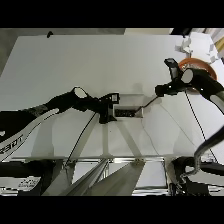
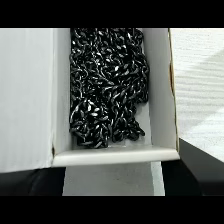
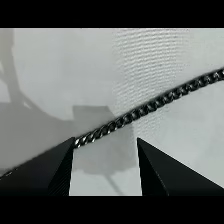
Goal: Fold the box and place the chain.
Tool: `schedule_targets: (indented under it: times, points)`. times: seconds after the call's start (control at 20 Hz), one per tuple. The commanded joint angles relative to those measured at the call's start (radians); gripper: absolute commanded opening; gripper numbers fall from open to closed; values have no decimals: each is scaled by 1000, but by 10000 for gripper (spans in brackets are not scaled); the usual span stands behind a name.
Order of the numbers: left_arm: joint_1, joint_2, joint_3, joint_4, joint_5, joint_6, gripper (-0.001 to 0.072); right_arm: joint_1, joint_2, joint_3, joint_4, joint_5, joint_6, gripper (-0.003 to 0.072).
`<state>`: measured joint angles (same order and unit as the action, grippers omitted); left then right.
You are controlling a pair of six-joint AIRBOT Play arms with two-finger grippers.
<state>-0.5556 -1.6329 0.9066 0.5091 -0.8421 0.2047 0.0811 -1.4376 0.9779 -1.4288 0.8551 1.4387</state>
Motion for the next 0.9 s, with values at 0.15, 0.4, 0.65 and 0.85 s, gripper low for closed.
schedule_targets:
  times: [0.15, 0.4, 0.65, 0.85]
  points:
    - [0, 0, 0, 0, 0, 0, 207, -4, -69, 0, -3, -59, 4, 436]
    - [0, 0, 0, 0, 0, 0, 207, -4, -92, 0, -3, -25, 3, 139]
    - [0, 0, 0, 0, 0, 0, 207, -3, -18, 0, -3, 3, 1, 10]
    - [0, 0, 0, 0, 0, 0, 207, 1, 144, 0, -3, 80, -1, 11]
